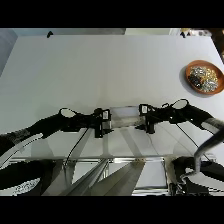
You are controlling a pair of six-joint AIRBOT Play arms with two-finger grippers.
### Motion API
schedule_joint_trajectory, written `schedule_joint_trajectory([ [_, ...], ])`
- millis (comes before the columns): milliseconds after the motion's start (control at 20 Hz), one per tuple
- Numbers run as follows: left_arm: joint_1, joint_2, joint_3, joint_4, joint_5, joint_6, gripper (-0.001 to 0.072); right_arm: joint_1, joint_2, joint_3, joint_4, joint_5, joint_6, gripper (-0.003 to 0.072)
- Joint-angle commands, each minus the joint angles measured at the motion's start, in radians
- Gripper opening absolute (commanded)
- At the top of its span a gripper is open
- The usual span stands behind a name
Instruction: Fold the box and place the chain.
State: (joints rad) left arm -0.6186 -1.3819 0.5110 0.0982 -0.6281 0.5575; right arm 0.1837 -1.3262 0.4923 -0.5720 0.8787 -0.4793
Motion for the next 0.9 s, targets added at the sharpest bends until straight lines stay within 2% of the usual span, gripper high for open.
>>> schedule_joint_trajectory([
  [0, 0.000, 0.000, 0.001, 0.000, 0.003, 0.000, 0.0136, 0.000, 0.000, 0.001, 0.000, 0.000, 0.000, 0.0275],
  [550, 0.000, 0.000, 0.001, 0.000, 0.003, 0.000, 0.0136, 0.000, 0.000, 0.001, 0.003, 0.001, 0.000, 0.0276],
  [600, 0.000, 0.000, 0.001, 0.000, 0.003, 0.000, 0.0136, 0.000, 0.000, 0.001, 0.003, 0.001, 0.000, 0.0303],
  [650, 0.000, 0.000, 0.001, 0.000, 0.003, 0.000, 0.0136, 0.000, 0.001, 0.001, 0.003, -0.001, 0.000, 0.0402],
  [700, 0.000, 0.000, 0.001, 0.000, 0.003, 0.000, 0.0136, 0.000, 0.005, 0.001, 0.002, -0.001, 0.012, 0.0543],
  [750, 0.000, 0.000, 0.001, 0.000, 0.003, 0.000, 0.0136, 0.000, 0.013, 0.001, 0.000, -0.002, 0.045, 0.0602],
  [850, 0.000, 0.000, 0.001, -0.001, 0.003, 0.000, 0.0136, 0.000, 0.040, 0.001, -0.027, -0.002, 0.120, 0.0603],
])
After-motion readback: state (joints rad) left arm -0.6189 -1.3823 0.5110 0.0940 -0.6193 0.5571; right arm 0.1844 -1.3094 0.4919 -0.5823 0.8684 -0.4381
